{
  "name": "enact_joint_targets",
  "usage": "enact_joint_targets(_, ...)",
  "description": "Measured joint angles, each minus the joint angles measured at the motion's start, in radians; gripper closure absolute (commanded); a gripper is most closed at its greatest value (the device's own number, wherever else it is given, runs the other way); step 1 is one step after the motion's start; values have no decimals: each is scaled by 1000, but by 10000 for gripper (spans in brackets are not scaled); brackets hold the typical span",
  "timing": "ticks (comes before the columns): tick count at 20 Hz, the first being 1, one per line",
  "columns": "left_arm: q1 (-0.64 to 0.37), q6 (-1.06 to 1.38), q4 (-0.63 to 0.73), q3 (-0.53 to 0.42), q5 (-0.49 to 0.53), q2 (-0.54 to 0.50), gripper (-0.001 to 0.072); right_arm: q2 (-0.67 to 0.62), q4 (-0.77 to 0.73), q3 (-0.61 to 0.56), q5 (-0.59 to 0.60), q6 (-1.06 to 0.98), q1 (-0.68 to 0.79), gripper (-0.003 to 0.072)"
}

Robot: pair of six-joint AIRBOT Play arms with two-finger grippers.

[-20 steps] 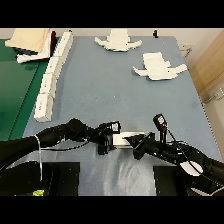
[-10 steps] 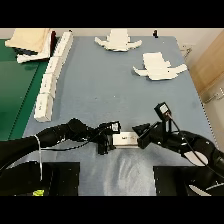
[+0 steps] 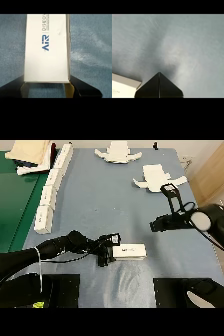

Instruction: Fold the box.

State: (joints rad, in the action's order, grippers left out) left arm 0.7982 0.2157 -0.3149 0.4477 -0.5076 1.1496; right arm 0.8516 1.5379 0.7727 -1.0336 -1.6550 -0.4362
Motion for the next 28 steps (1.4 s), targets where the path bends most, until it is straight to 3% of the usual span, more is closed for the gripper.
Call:
enact_joint_targets(3,0,0,0,0,0,0,255,172,4,111,-131,-52,17,682)
enact_joint_targets(7,0,0,0,0,0,-1,255,312,-24,170,-194,-103,25,682)
enact_joint_targets(14,-21,-183,-20,29,37,-24,255,370,-39,190,-216,-125,27,683)
enact_joint_targets(19,-167,-478,-170,97,60,-87,255,375,-42,192,-221,-127,27,682)
enact_joint_targets(23,-389,-790,-418,240,55,-50,255,376,-42,192,-223,-127,27,682)
enact_joint_targets(28,-646,-1007,-569,589,-32,180,255,375,-42,192,-223,-128,26,682)
